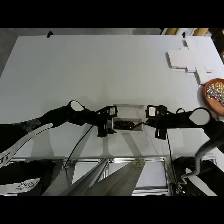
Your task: Fold the box and place the chain.
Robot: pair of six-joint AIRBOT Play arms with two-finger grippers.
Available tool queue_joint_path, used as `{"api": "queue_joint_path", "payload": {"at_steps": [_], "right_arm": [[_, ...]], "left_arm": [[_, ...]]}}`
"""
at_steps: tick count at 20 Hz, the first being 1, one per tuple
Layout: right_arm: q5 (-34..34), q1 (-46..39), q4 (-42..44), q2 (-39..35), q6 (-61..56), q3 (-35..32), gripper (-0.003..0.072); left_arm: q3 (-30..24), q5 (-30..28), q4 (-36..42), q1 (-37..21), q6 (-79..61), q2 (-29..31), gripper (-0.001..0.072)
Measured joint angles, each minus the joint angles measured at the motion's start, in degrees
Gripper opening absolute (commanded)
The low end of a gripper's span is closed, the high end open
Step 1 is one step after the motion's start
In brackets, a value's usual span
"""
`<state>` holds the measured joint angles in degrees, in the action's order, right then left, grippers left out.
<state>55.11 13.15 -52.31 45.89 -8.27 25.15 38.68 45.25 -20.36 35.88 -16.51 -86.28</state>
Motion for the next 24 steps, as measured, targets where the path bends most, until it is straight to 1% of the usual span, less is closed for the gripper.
{"api": "queue_joint_path", "payload": {"at_steps": [2, 5, 8, 11, 12, 13, 15, 16, 18, 19, 21, 22, 23, 24], "right_arm": [[1.7, 0.0, 5.4, -2.8, -1.2, 0.0, 0.0017], [2.2, 0.2, 15.3, -4.5, -2.2, 0.0, 0.0018], [-1.4, 2.5, 22.8, -4.9, -2.5, 0.0, 0.0018], [-6.7, 6.9, 25.9, -3.3, -2.4, 0.0, 0.002], [-8.5, 8.3, 26.2, -2.3, -2.4, 0.0, 0.0067], [-10.0, 9.4, 26.3, -1.3, -2.2, 0.0, 0.013], [-11.8, 11.0, 25.8, 1.1, -2.3, 0.2, 0.0201], [-12.0, 11.5, 24.8, 2.1, -2.3, 0.8, 0.0201], [-11.0, 12.0, 20.9, 4.0, -4.1, 4.1, 0.0199], [-10.0, 12.2, 18.0, 5.0, -5.6, 6.9, 0.0193], [-7.5, 11.6, 11.5, 7.4, -8.8, 13.8, 0.0102], [-6.6, 10.7, 8.7, 8.8, -10.3, 17.4, 0.0079], [-5.9, 9.6, 6.1, 10.3, -11.7, 20.8, 0.0027], [-5.6, 8.2, 4.0, 11.9, -12.7, 24.0, 0.0018]], "left_arm": [[0.0, 0.0, 0.0, 0.0, 0.0, 0.0, 0.0205], [0.0, 0.0, 0.0, 0.0, 0.0, 0.0, 0.0205], [0.0, 0.0, 0.0, 0.0, 0.0, 0.0, 0.0205], [0.0, 0.0, 0.0, 0.0, 0.0, 0.0, 0.0205], [0.0, 0.0, 0.0, 0.0, 0.0, 0.0, 0.0205], [0.0, 0.0, 0.0, 0.0, 0.0, 0.0, 0.0205], [0.0, 0.0, 0.0, 0.0, 0.0, 0.0, 0.0205], [0.0, 0.0, 0.0, 0.0, 0.0, 0.0, 0.0205], [0.0, 0.0, 0.0, 0.0, 0.0, 0.0, 0.0205], [0.0, 0.0, 0.0, 0.0, 0.0, 0.0, 0.0205], [0.0, 0.0, 0.0, 0.0, 0.0, 0.0, 0.0205], [0.0, 0.0, 0.0, 0.0, 0.0, 0.0, 0.0205], [0.0, 0.0, 0.0, 0.0, 0.0, 0.0, 0.0205], [0.0, 0.0, 0.0, 0.0, 0.0, 0.0, 0.0205]]}}
